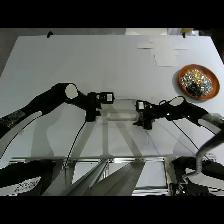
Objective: Fold the box and place the chain.
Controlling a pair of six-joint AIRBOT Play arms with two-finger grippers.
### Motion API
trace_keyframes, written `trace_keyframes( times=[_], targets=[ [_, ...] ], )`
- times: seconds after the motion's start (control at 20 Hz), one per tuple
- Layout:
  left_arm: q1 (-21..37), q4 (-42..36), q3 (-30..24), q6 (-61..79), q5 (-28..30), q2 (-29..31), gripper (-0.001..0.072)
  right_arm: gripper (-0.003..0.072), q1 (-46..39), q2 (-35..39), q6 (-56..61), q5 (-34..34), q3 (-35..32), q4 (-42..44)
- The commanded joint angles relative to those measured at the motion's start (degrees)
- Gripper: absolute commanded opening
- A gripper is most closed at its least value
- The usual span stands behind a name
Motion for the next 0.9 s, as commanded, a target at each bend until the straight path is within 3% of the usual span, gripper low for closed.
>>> trace_keyframes(
  times=[0.0,0.05,0.1,0.4,0.85],
  targets=[
    [0.2,0.8,0.0,0.7,-1.3,-0.2,0.0357,0.0297,0.0,0.0,0.2,-0.2,0.0,0.1],
    [-0.1,-0.2,0.0,1.1,-1.3,-0.6,0.0444,0.0297,0.0,0.0,0.2,-0.2,0.0,0.1],
    [-0.5,-1.4,0.0,1.3,-1.3,-0.9,0.0458,0.0297,0.0,0.0,0.2,-0.2,0.0,0.1],
    [-1.7,-5.7,0.0,1.7,3.0,-1.3,0.0459,0.0297,0.0,0.0,0.2,-0.2,0.0,0.1],
    [-1.0,-2.5,0.0,1.6,-1.3,-2.0,0.0456,0.0297,0.0,0.0,0.2,-0.2,0.0,0.1]
  ],
)
